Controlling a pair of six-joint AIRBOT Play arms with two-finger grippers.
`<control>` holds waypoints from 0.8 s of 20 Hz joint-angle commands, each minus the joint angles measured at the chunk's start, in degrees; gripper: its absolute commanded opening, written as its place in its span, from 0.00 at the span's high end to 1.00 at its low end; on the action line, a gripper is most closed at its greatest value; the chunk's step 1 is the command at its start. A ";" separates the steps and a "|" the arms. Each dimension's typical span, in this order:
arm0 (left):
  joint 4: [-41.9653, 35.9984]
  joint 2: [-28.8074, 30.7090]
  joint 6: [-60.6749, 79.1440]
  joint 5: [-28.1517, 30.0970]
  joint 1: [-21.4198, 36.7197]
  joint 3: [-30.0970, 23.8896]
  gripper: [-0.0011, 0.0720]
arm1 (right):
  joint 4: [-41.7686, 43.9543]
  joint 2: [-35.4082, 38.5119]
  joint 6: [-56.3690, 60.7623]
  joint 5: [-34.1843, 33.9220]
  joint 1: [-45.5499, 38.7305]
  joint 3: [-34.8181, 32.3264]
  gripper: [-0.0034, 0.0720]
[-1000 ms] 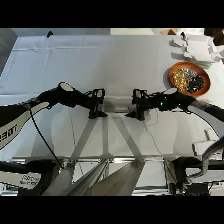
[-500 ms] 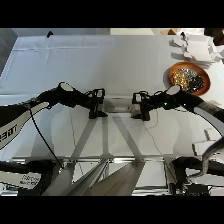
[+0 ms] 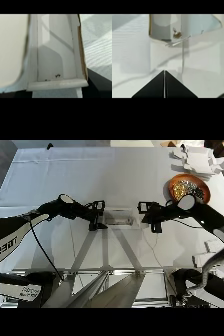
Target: Fold the box and place the chain.
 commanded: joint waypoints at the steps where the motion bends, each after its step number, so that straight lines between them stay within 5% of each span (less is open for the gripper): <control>1: 0.00 -0.04 0.00 0.00 -0.02 -0.02 0.61 | 4.90 4.81 8.57 1.75 0.02 0.07 0.94; 6: 0.00 -0.04 0.00 0.00 -0.02 -0.02 0.61 | 29.05 3.08 8.68 -0.85 0.07 0.04 0.95; 16: 0.00 -0.04 0.00 0.00 -0.02 -0.02 0.61 | 37.00 -8.68 12.79 -17.84 0.07 0.07 0.95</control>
